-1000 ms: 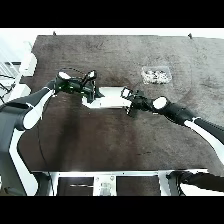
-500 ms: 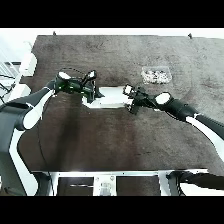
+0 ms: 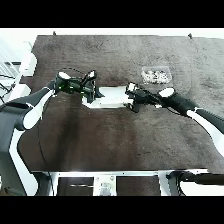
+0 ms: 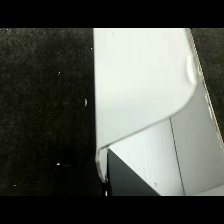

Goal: Fold the box and place the chain.

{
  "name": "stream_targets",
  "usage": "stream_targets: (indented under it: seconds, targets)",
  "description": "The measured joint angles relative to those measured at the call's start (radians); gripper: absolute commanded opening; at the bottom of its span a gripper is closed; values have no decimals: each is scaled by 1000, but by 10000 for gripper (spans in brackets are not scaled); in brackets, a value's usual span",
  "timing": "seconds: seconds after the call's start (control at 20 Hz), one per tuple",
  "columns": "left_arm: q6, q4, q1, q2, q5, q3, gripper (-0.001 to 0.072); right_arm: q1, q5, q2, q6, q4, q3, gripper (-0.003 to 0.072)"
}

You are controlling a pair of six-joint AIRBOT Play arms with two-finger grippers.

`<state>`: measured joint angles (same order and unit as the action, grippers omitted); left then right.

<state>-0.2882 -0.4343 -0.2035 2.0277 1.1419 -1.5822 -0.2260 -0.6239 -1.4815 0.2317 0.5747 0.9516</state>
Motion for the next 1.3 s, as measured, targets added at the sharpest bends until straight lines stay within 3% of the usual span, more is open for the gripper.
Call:
stream_targets:
  seconds: [1.3]
  targets:
    - [0,0,1,0,1,0,19,121,-529,-358,74,-11,375,701]
